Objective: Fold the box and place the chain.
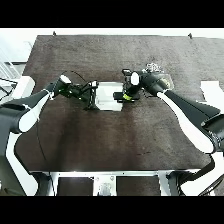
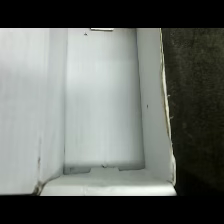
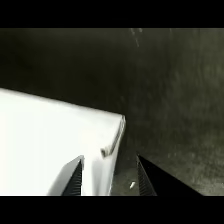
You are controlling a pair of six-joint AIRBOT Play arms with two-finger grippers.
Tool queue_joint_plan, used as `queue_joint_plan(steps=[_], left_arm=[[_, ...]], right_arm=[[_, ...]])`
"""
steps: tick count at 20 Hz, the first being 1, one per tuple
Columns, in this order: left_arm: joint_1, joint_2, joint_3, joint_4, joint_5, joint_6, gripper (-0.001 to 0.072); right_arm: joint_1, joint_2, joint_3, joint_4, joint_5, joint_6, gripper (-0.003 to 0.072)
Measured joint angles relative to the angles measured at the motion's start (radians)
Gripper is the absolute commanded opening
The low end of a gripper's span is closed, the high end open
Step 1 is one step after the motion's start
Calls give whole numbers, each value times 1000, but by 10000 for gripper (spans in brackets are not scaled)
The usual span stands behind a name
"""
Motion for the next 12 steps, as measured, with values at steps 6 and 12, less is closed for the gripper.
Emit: queue_joint_plan(steps=[6,12], left_arm=[[0,0,0,0,0,0,348],[-1,0,0,0,0,-1,348]], right_arm=[[2,-18,16,-28,33,31,299],[2,-60,23,-39,51,74,189]])
